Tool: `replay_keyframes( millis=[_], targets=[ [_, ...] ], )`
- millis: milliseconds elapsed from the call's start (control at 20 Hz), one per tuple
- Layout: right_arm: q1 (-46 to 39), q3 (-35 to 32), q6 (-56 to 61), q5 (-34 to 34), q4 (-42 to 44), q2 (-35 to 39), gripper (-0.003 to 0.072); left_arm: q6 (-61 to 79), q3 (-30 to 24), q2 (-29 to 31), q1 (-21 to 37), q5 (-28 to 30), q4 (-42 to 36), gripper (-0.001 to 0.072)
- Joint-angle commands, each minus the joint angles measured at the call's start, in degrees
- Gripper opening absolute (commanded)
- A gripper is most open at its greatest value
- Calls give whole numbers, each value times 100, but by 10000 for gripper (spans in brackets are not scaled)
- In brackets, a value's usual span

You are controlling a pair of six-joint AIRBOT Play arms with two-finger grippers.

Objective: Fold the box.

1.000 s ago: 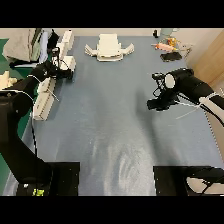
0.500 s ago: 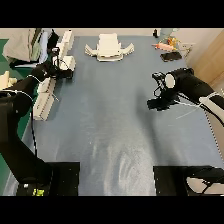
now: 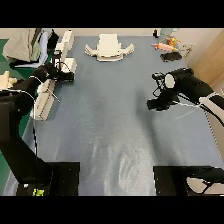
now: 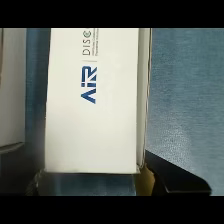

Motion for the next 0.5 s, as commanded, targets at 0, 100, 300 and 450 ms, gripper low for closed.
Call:
replay_keyframes(
  millis=[0, 100, 300, 450],
  targets=[
    [-2, 4, 2, 0, -11, -2, 7, 2, 0, -4, 15, -83, 37, 669],
    [-2, 4, 2, 0, -11, -2, 7, 2, 59, 59, 83, -540, 131, 669],
    [-2, 4, 2, 2, -11, -2, 7, 2, 243, 428, 339, -1812, 245, 697],
    [-2, 4, 2, 0, -11, -2, 7, 0, 485, 809, 470, -2896, 240, 696]
  ],
)
